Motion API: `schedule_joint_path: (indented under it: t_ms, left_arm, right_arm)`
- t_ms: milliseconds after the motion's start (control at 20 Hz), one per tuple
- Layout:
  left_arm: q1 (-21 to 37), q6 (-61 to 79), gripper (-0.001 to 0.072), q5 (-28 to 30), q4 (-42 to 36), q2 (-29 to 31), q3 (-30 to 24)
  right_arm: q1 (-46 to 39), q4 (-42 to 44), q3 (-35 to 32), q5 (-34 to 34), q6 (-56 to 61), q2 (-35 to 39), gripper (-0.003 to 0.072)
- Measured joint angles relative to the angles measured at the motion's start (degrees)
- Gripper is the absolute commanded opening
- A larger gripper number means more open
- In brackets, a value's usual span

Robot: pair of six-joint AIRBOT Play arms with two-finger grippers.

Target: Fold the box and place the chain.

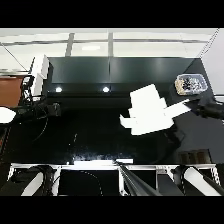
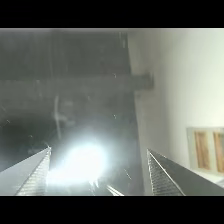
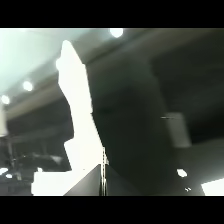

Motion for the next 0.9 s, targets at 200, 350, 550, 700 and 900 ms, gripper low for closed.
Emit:
schedule_joint_path:
  t_ms: [200,350,550,700,900]
  left_arm:
    - [-2.73,0.00,0.0706,-3.34,-1.92,-0.66,0.00]
    - [-8.63,0.02,0.0706,-2.69,-7.02,-2.71,0.00]
    - [-16.87,0.81,0.0705,-0.13,-17.00,-9.44,0.68]
    - [-19.15,5.51,0.0704,-1.27,-27.23,-17.07,2.49]
    - [-19.19,10.14,0.0705,-5.16,-34.34,-27.30,6.99]
  right_arm:
    - [10.51,8.35,-11.63,-8.68,-4.02,12.37,0.0021]
    - [19.19,13.27,-18.99,-17.11,-7.45,18.64,0.0021]
    - [29.75,15.78,-23.67,-25.90,-9.42,21.64,0.0021]
    - [35.19,16.44,-24.81,-28.81,-9.90,22.34,0.0021]
    - [38.27,16.70,-25.33,-30.36,-10.14,22.62,0.0021]
